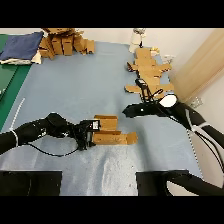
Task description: Fold the box.
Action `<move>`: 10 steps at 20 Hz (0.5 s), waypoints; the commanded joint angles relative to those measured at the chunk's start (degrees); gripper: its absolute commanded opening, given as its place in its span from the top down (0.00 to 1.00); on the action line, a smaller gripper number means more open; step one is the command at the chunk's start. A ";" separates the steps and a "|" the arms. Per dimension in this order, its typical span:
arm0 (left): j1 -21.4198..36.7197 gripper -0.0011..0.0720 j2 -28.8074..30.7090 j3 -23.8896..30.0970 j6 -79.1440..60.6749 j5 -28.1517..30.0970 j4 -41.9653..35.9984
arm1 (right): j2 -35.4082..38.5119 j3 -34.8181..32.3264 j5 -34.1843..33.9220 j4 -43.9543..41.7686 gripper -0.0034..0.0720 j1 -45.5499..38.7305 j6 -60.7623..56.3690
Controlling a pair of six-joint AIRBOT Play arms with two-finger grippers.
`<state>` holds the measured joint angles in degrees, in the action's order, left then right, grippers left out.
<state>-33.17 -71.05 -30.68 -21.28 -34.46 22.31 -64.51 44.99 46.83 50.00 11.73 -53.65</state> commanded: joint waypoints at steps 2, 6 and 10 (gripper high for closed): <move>-0.02 0.42 0.04 0.02 -0.09 0.02 0.04 | 6.51 0.33 9.73 15.56 0.63 -0.39 12.09; -0.02 0.42 0.04 0.02 -0.09 0.02 0.04 | 6.49 -3.96 16.98 17.62 0.44 6.64 19.54; -0.02 0.42 0.02 0.02 -0.09 0.02 0.04 | 6.03 -9.97 13.05 18.23 0.33 13.51 22.91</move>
